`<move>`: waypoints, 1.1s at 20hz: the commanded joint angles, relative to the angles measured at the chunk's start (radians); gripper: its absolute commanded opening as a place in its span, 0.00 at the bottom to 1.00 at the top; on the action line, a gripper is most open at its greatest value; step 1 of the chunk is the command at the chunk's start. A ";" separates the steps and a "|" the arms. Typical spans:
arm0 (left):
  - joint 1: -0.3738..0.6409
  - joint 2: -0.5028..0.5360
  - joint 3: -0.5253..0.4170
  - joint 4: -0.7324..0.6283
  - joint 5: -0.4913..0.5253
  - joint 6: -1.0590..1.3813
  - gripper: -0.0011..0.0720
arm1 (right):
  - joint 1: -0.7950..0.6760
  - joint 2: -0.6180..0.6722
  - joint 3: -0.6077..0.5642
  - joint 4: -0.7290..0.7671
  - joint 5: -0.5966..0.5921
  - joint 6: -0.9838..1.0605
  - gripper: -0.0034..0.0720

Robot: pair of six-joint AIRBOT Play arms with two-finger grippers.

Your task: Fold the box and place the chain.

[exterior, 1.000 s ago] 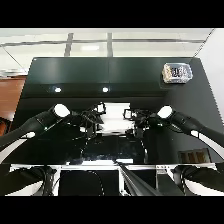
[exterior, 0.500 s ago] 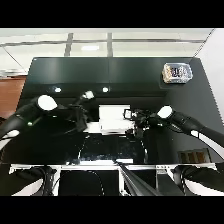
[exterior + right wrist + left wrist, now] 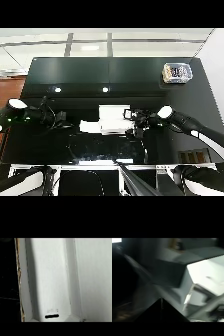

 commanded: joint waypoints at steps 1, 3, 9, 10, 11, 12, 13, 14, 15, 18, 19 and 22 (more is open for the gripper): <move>-0.057 -0.071 -0.040 -0.114 0.033 -0.018 0.05 | 0.000 0.000 0.001 0.000 0.001 0.000 0.29; -0.156 -0.085 -0.040 -0.132 0.105 -0.020 0.05 | 0.000 0.000 0.001 0.000 0.001 0.000 0.29; -0.317 -0.140 -0.001 -0.220 0.154 0.051 0.05 | 0.000 0.000 0.001 0.000 0.001 0.000 0.29; -0.315 -0.138 0.013 -0.230 0.140 0.084 0.05 | 0.000 0.000 0.001 0.000 0.001 0.000 0.29; -0.309 -0.136 0.031 -0.230 0.121 0.101 0.05 | 0.000 0.000 0.001 0.000 0.001 0.000 0.29; -0.303 -0.136 0.050 -0.230 0.098 0.116 0.05 | 0.000 0.000 0.001 0.000 0.001 0.000 0.29; -0.298 -0.136 0.068 -0.230 0.072 0.120 0.05 | 0.000 0.000 0.001 0.000 0.001 0.000 0.29; -0.294 -0.136 0.087 -0.230 0.041 0.120 0.06 | 0.000 0.000 0.001 0.000 0.001 0.000 0.29; -0.294 -0.136 0.105 -0.217 0.011 0.122 0.23 | 0.000 0.000 0.001 0.000 0.001 0.000 0.29; -0.296 -0.136 0.151 -0.188 -0.030 0.115 0.90 | 0.000 0.000 0.001 0.000 0.001 0.000 0.29; -0.300 -0.136 0.162 -0.196 -0.031 0.113 0.90 | 0.000 0.000 0.001 0.000 0.001 0.000 0.29; -0.343 -0.136 0.193 -0.188 -0.028 0.064 0.87 | 0.000 0.000 0.001 0.000 0.001 0.000 0.29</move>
